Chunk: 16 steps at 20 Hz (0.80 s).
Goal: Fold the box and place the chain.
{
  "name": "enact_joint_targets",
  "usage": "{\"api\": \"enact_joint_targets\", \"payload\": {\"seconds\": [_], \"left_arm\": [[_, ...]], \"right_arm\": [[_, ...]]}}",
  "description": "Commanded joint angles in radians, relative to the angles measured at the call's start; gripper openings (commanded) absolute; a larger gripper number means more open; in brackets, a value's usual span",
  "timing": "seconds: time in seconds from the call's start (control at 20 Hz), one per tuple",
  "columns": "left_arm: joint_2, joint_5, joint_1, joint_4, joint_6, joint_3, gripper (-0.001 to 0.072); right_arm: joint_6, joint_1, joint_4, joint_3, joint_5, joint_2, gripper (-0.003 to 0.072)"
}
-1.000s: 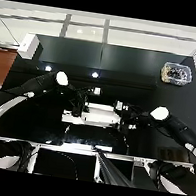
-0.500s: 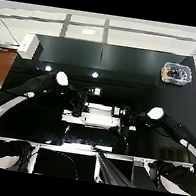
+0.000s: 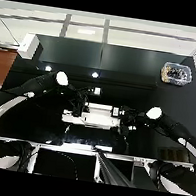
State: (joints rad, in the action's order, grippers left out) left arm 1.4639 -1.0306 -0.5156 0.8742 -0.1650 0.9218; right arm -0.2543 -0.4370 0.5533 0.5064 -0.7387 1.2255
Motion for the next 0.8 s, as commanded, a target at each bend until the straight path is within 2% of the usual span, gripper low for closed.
{"api": "enact_joint_targets", "payload": {"seconds": [0.0,0.1,0.15,0.2,0.4,0.45,0.55,0.6,0.65,0.75], "left_arm": [[0.0,0.001,0.0,0.0,0.0,0.001,0.0025],[0.0,0.002,0.0,0.0,0.0,0.001,0.0025],[0.0,0.002,0.0,0.0,0.0,0.001,0.0025],[0.0,0.002,0.0,0.0,0.0,0.001,0.0025],[0.0,-0.011,0.0,0.005,-0.027,0.005,0.003],[0.0,-0.024,0.001,0.028,-0.094,0.016,0.0074],[-0.008,-0.081,0.001,0.112,-0.217,0.049,0.026],[-0.019,-0.126,0.001,0.159,-0.236,0.065,0.0385],[-0.038,-0.15,0.001,0.203,-0.269,0.074,0.0411],[-0.103,-0.158,0.017,0.257,-0.356,0.076,0.0411]], "right_arm": [[0.0,-0.002,0.001,0.0,0.003,0.001,0.0657],[0.0,-0.002,0.001,0.0,0.003,0.001,0.0657],[0.0,-0.002,0.001,0.0,0.003,0.001,0.0625],[0.0,-0.002,0.001,0.0,0.003,0.001,0.0522],[0.0,-0.002,0.001,0.0,0.003,0.001,0.0498],[0.0,-0.002,0.001,0.0,0.003,0.001,0.0498],[0.0,-0.002,0.001,0.0,0.003,0.001,0.0497],[0.0,-0.002,0.001,0.0,0.003,0.001,0.0497],[0.0,-0.002,0.001,0.0,0.003,0.001,0.0498],[0.0,-0.002,0.001,0.0,0.003,0.001,0.0498]]}}
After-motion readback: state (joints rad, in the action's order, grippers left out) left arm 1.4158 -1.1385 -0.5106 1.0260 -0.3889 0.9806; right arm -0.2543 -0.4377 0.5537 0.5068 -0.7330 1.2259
